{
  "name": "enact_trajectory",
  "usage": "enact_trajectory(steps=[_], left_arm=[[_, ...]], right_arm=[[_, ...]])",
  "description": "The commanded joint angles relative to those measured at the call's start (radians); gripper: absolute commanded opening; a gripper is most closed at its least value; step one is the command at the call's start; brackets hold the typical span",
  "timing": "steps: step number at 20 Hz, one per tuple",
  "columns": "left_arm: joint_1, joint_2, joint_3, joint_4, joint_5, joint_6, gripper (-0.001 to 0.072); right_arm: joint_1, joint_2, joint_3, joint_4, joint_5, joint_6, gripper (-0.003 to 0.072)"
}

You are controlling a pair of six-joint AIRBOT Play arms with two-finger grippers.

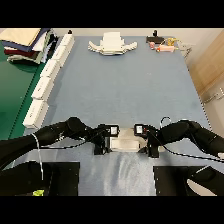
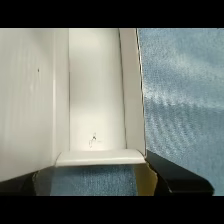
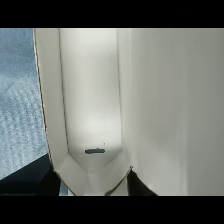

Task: Fold the box.

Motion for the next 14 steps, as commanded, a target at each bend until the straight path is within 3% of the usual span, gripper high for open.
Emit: enact_trajectory(steps=[1, 7, 9, 14], left_arm=[[-0.003, -0.010, -0.002, -0.003, 0.011, -0.003, 0.0690], [-0.003, -0.014, -0.004, -0.003, 0.019, -0.054, 0.0646], [-0.003, -0.014, -0.003, -0.002, 0.013, -0.051, 0.0414], [-0.003, -0.014, -0.003, -0.002, 0.000, -0.049, 0.0414]], right_arm=[[0.001, 0.000, 0.000, 0.001, 0.001, 0.000, 0.0483], [0.001, 0.000, 0.000, 0.001, 0.001, 0.000, 0.0483], [0.001, 0.000, 0.000, 0.001, 0.001, 0.000, 0.0483], [0.001, 0.000, 0.000, 0.001, 0.001, 0.000, 0.0482]])
